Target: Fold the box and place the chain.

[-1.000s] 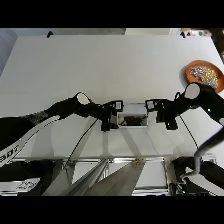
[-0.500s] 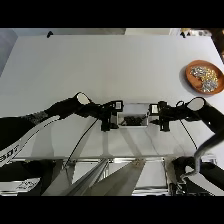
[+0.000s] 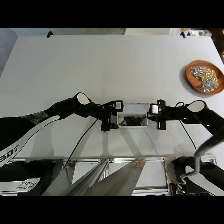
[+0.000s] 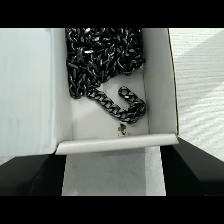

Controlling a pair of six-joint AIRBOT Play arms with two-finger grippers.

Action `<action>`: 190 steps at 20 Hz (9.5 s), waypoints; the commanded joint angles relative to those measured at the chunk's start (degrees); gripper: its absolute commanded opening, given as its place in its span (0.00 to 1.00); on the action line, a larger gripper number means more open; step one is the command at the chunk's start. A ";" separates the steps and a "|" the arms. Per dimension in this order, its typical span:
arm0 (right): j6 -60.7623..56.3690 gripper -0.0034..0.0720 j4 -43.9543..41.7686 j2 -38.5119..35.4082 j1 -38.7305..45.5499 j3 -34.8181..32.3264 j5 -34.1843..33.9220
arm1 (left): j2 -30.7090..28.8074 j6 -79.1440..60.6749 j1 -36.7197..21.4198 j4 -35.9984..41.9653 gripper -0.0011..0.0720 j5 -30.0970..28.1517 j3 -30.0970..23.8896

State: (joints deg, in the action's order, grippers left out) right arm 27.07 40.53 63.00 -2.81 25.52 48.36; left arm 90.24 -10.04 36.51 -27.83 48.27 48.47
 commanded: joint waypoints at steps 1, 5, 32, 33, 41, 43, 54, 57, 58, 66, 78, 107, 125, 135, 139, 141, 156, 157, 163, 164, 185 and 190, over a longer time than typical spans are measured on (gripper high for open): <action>-1.49 0.07 3.37 0.00 0.02 -0.07 1.97 | -0.04 -0.02 0.02 -0.02 0.31 -0.02 0.00; -8.41 0.06 11.28 -1.79 0.09 -0.07 0.76 | -0.04 -0.02 0.02 -0.02 0.31 -0.02 0.00; -76.74 0.07 20.98 0.79 -23.74 21.68 10.93 | -0.04 -0.02 0.02 -0.02 0.31 0.00 0.00; -76.96 0.10 21.33 0.96 -23.74 21.68 10.21 | -0.04 -0.02 0.02 -0.02 0.31 -0.02 0.00; -75.60 0.20 24.85 0.92 -23.74 30.71 23.06 | -0.04 -0.02 0.02 -0.02 0.31 -0.02 0.00; -74.58 0.07 27.43 0.92 -23.34 36.39 26.03 | -0.04 -0.02 0.02 -0.02 0.31 -0.02 0.00; -70.03 0.07 27.91 12.74 -17.55 40.83 16.41 | -0.04 -0.02 0.02 -0.02 0.31 -0.02 0.00; -70.03 0.07 27.91 18.25 -17.55 40.83 16.52 | -0.04 -0.02 0.02 -0.02 0.31 0.00 0.00; -70.03 0.07 27.85 19.12 -17.55 40.83 16.57 | -0.04 -0.02 0.02 -0.02 0.31 -0.02 0.00; -56.87 0.07 17.29 17.70 -18.27 38.75 24.28 | -0.04 -0.02 0.02 -0.02 0.31 -0.02 0.00; -47.52 0.32 17.31 3.89 -18.95 23.80 16.81 | -0.04 -0.02 0.02 -0.02 0.31 0.00 0.00; -49.72 0.40 21.16 1.42 -23.67 21.59 16.28 | -0.04 -0.02 0.02 -0.02 0.31 -0.02 0.00; -51.04 0.10 22.64 1.05 -23.67 21.49 13.46 | -0.04 -0.02 0.02 -0.02 0.31 -0.02 0.00; -51.01 0.12 20.65 1.42 -23.69 20.83 15.72 | -0.04 -0.02 0.02 -0.02 0.31 -0.02 0.00; -50.99 0.12 20.65 1.42 -23.69 20.39 16.76 | -0.04 -0.02 0.02 -0.02 0.31 -0.02 0.00; -50.97 0.12 20.65 1.42 -23.69 19.41 16.72 | -0.04 -0.02 0.02 -0.02 0.31 0.00 0.00; -50.58 0.34 15.02 -5.64 -23.67 18.88 13.31 | -0.04 -0.02 0.02 -0.02 0.31 -0.02 0.00; -49.35 0.18 13.25 -5.42 -23.67 18.82 12.87 | -0.04 -0.02 0.02 -0.02 0.31 -0.02 0.00; -47.74 0.07 8.72 0.07 -23.67 18.62 12.04 | -0.04 -0.02 0.02 -0.02 0.31 0.00 0.00; -47.74 0.07 8.41 0.79 -23.67 18.14 11.89 | -0.04 -0.02 0.02 -0.02 0.31 0.00 0.00; -36.39 0.07 -3.48 -4.57 -23.67 11.37 7.96 | -0.04 -0.02 0.02 -0.02 0.31 -0.02 0.00; -37.81 0.07 -2.86 -2.38 -23.67 11.37 1.81 | -0.04 -0.02 0.02 -0.02 0.31 -0.02 0.00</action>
State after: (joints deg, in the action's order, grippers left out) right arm -11.27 38.74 59.61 -26.44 36.93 53.04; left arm 90.24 -10.04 36.53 -27.83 48.27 48.47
